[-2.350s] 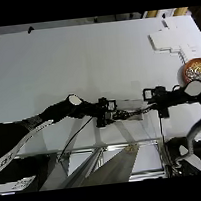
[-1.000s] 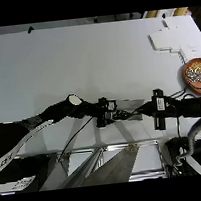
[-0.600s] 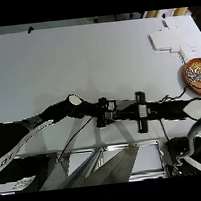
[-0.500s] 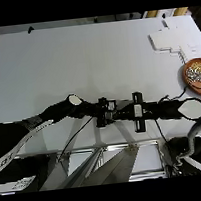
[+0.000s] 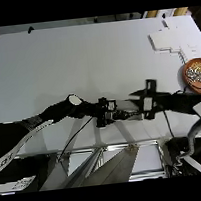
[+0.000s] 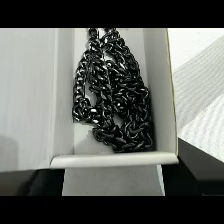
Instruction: Fold the box and place the chain.
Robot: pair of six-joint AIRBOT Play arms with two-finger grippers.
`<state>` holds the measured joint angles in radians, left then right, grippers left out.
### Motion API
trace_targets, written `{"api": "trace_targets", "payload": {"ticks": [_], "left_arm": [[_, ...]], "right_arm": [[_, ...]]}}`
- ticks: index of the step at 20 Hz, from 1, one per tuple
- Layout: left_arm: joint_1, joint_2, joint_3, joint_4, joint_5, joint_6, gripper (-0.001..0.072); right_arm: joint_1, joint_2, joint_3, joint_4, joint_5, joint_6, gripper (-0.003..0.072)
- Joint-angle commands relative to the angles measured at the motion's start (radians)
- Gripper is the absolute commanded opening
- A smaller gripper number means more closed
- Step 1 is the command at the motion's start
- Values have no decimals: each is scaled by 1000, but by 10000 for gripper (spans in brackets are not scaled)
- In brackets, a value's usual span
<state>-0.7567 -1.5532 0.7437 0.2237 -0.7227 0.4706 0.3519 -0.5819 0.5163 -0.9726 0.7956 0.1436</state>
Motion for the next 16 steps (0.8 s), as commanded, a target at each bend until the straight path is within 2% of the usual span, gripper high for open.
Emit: {"api": "trace_targets", "payload": {"ticks": [1, 3, 5, 9, 12, 16], "left_arm": [[1, 0, 0, 0, 0, 0, 345], [1, 0, 0, 0, 0, 0, 345], [1, 0, 0, 0, 0, 0, 345], [1, 0, 0, 0, 0, 0, 345], [1, 0, 0, 0, 0, 0, 345], [1, 0, 0, 0, 0, 0, 345]], "right_arm": [[-233, 5, 0, -126, 111, 23, 158], [-365, -50, -28, -130, 148, 43, 158], [-436, -120, -66, -134, 176, 26, 159], [-429, -254, -114, -148, 126, -121, 159], [-383, -338, -116, -148, 56, -127, 162], [-343, -420, -116, -149, 53, -171, 162]]}}
